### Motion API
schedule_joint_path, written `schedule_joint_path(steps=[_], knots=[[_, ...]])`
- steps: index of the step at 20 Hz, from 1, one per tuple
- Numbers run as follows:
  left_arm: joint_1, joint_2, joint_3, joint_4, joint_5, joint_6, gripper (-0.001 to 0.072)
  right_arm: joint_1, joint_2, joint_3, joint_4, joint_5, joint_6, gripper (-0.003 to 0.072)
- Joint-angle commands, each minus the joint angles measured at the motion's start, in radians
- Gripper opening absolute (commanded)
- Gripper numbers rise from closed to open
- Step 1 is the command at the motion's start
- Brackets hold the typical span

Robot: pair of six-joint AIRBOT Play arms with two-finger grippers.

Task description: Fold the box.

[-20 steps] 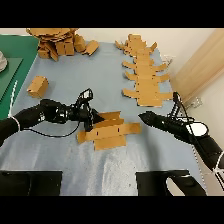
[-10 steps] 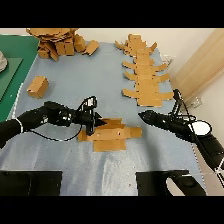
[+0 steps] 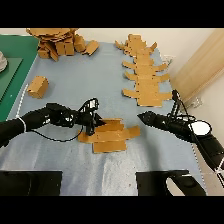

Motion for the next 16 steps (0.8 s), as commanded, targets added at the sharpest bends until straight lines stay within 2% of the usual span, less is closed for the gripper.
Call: schedule_joint_path(steps=[1, 6, 16], knots=[[0.0, -0.004, 0.0, 0.018, -0.01, 0.0, 0.0013, 0.001, 0.001, 0.001, -0.011, 0.001, 0.0, 0.0012], [0.0, -0.004, -0.008, 0.062, -0.072, -0.005, 0.0013, 0.001, 0.001, 0.001, -0.022, 0.001, 0.0, 0.0012], [0.0, -0.004, -0.008, 0.074, -0.075, 0.05, 0.0012, 0.001, 0.001, 0.0, -0.022, 0.002, 0.001, 0.0012]])
